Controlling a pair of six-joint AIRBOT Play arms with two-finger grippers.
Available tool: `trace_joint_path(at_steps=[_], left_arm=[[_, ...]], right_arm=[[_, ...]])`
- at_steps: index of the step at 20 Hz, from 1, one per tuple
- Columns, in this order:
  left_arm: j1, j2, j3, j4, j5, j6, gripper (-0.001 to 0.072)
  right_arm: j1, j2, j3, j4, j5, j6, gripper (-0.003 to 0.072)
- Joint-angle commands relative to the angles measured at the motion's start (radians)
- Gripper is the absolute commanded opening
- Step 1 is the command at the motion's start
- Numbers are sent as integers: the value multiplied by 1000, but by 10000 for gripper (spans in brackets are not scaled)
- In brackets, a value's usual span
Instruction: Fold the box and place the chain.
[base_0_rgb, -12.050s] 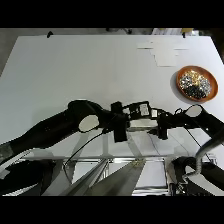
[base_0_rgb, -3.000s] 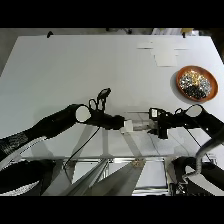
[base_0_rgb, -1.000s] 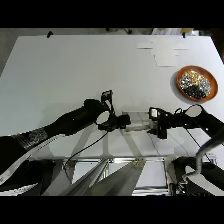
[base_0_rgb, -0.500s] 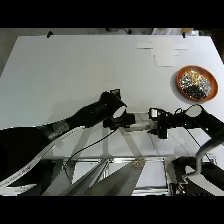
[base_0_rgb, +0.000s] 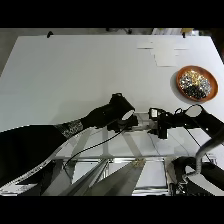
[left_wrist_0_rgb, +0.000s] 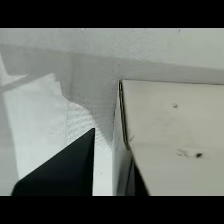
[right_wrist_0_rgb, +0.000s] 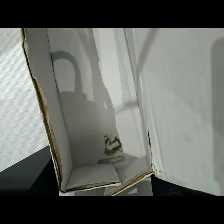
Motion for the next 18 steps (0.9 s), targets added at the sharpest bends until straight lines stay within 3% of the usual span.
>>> trace_joint_path(at_steps=[1,6,12,17,18], left_arm=[[-3,-16,3,8,-13,-34,203],[-4,-30,3,12,-13,-34,189],[-4,-32,3,21,-12,-33,25],[-4,-32,3,36,-12,-32,19],[-4,-32,3,36,-11,-29,77]], right_arm=[[0,1,1,1,0,0,340],[0,1,1,1,0,0,340],[0,1,1,1,0,0,340],[0,1,1,1,0,0,340],[0,1,1,1,0,0,340]])
